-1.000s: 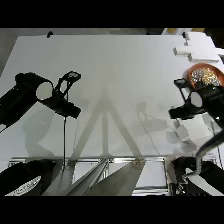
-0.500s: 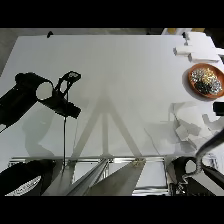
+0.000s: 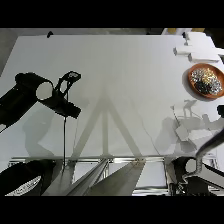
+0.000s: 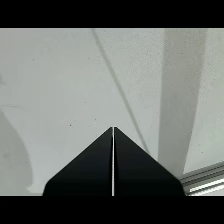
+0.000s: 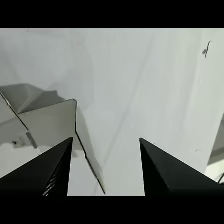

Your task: Fold the box and place the chain.

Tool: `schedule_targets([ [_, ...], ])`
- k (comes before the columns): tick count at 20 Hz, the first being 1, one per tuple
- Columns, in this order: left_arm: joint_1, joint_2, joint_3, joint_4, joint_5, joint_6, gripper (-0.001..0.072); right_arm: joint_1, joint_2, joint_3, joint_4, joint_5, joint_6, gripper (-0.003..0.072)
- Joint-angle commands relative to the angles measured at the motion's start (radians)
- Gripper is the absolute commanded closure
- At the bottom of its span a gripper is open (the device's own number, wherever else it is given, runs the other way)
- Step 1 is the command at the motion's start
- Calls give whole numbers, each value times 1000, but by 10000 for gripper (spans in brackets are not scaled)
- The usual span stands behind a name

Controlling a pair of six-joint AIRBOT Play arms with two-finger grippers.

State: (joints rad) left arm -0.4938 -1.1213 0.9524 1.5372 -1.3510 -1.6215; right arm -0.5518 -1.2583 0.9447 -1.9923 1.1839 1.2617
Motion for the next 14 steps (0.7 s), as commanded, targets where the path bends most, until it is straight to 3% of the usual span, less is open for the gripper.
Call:
schedule_targets([
  [1,0,1,0,0,0,0,699,-4,-60,1,-31,-4,-18,288],
  [3,0,1,0,0,0,0,699,-4,-94,1,-32,56,-9,293],
  [7,0,1,0,0,0,0,699,-2,-106,1,-21,151,-3,608],
  [8,0,1,0,0,0,0,699,6,-99,1,-11,166,-3,659],
  [11,0,1,0,0,0,0,699,90,-36,1,34,182,-3,664],
  [14,0,1,0,0,0,0,699,210,61,0,216,163,-8,664],
])
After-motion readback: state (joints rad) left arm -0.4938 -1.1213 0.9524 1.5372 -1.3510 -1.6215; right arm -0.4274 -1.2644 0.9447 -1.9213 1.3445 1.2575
